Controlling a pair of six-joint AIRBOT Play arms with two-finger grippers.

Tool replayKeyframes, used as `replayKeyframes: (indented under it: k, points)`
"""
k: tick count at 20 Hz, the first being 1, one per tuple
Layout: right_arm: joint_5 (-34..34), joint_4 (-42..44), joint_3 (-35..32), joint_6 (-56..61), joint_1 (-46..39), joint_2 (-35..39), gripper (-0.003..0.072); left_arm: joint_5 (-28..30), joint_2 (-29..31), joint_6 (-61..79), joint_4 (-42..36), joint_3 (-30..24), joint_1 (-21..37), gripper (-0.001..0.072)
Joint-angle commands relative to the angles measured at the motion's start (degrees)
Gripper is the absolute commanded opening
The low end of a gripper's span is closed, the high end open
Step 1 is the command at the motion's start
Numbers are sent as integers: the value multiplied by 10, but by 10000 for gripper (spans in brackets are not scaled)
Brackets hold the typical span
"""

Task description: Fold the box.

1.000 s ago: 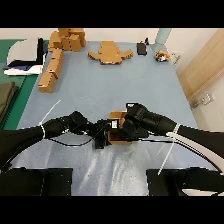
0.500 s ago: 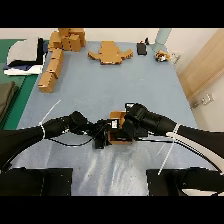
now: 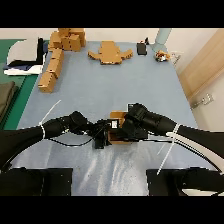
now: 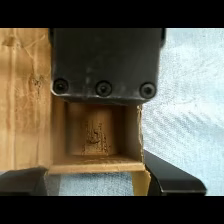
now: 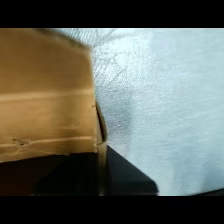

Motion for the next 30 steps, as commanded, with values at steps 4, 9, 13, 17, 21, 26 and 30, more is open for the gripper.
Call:
replayKeyframes:
  k: [4, 9, 13, 17, 21, 26, 30]
  points:
    - [5, 2, 0, 19, 0, 0, 13, 0, 0, 0, 0, 0, 0, 475]
    - [11, 3, 0, 12, 0, 2, 354, 0, 0, 0, 0, 0, 0, 475]
    - [11, 4, 6, 11, -1, 30, 354, 0, 0, 0, 0, 0, 0, 475]
    - [-16, 3, 6, 10, -18, 74, 353, 0, 0, 0, 0, 0, 0, 475]
    - [-19, 2, 6, -9, -34, 105, 353, 0, 0, 0, 0, 0, 0, 475]
    - [-39, 2, 6, -67, -80, 120, 330, 0, 0, 0, 0, 0, 0, 474]
    - [-28, -10, 6, -165, -186, 118, 32, 0, 0, 0, 0, 0, 0, 474]
